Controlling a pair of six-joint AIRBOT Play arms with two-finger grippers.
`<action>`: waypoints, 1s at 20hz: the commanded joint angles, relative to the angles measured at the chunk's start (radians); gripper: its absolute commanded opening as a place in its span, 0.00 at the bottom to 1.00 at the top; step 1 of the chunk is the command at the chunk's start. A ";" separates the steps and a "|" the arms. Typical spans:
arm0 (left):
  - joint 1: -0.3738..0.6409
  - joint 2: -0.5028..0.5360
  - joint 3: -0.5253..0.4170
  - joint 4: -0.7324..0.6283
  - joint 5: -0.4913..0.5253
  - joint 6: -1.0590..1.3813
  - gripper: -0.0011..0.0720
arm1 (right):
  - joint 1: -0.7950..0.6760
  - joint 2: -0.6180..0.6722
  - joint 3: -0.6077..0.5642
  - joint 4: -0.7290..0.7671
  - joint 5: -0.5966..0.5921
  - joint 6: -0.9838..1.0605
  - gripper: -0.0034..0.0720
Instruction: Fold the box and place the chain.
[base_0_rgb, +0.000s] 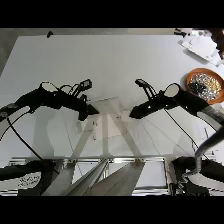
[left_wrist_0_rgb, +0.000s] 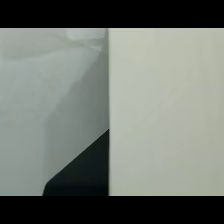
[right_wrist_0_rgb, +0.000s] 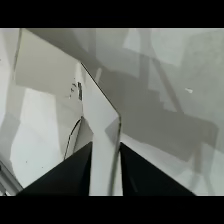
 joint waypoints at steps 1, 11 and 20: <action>-0.039 0.015 0.000 -0.059 0.036 0.120 0.02 | -0.044 0.055 0.016 -0.027 0.098 0.001 0.38; -0.257 0.006 0.171 -0.034 0.169 0.141 0.01 | -0.399 0.462 0.025 -0.285 0.449 0.048 0.41; -0.306 -0.129 0.269 0.193 0.126 -0.072 0.02 | -0.413 0.525 0.025 -0.323 0.438 0.053 0.41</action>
